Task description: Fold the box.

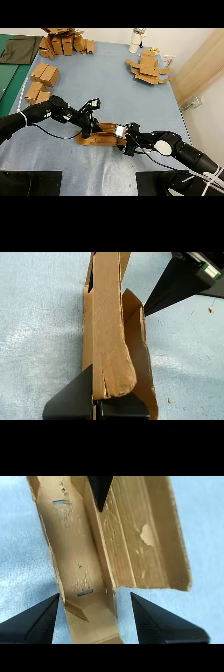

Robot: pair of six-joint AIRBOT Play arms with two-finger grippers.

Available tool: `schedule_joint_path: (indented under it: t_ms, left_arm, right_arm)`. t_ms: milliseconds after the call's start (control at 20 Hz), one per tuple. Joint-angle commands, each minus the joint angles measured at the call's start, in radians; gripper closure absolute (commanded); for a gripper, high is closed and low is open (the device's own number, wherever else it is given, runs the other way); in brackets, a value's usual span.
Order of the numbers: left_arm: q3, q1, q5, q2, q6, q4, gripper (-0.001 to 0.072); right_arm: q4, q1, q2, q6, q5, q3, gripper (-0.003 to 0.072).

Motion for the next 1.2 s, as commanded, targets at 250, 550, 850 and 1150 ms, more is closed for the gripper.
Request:
schedule_joint_path:
  t_ms: [250,550,850,1150]
  left_arm:
    - [0.0,-0.001,0.0,0.0,0.0,0.0,0.0697]
    - [0.0,-0.001,0.0,0.0,0.0,0.0,0.0698]
    - [0.0,-0.002,0.0,0.0,0.0,0.0,0.0697]
    - [0.0,-0.002,0.0,0.0,0.0,0.0,0.0698]
  right_arm:
    - [0.52,-0.241,-0.137,-0.661,0.165,0.023,-0.0021]
    - [0.57,-0.309,-0.302,-0.825,0.23,0.08,-0.0022]
    - [0.563,-0.302,-0.311,-0.823,0.185,0.08,-0.0021]
    - [0.563,-0.293,-0.311,-0.801,0.185,0.08,-0.0021]
